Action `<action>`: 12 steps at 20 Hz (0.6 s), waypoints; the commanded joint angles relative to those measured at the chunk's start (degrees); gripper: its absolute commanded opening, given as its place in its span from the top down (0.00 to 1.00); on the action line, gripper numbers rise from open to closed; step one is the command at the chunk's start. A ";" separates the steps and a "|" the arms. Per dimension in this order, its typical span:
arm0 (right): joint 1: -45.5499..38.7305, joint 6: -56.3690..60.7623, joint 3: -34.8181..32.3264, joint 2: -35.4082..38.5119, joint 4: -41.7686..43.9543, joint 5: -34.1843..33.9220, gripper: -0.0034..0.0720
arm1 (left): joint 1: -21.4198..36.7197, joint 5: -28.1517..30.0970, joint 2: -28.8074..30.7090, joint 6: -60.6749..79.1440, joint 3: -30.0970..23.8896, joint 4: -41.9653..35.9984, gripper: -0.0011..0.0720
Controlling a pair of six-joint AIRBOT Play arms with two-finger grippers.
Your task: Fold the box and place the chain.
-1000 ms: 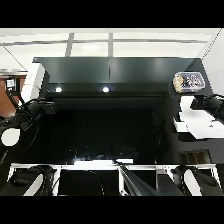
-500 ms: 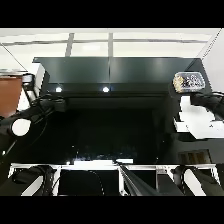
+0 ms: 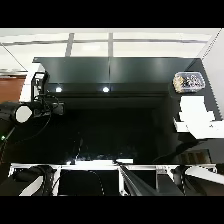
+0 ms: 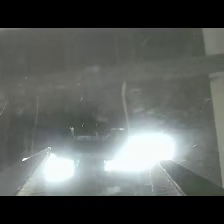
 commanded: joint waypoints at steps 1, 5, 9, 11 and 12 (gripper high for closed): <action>-7.08 0.20 9.42 -12.09 -1.09 16.52 0.00 | 0.20 -3.04 -0.26 -1.53 0.46 1.62 0.01; -6.36 -6.73 13.79 -20.09 2.71 23.74 0.00 | 0.20 -6.21 -0.26 -2.43 0.46 1.25 0.01; -1.86 -15.78 14.78 -20.76 1.36 23.98 0.00 | 0.20 -8.85 -0.24 -3.28 0.48 1.03 0.01; -0.13 -18.97 14.82 -20.79 -0.66 25.64 0.00 | 0.20 -9.68 -0.24 -3.28 0.48 1.03 0.01; 0.24 -19.82 14.82 -20.76 -0.55 26.53 0.13 | 0.20 -10.16 -0.24 -3.28 0.48 1.03 0.01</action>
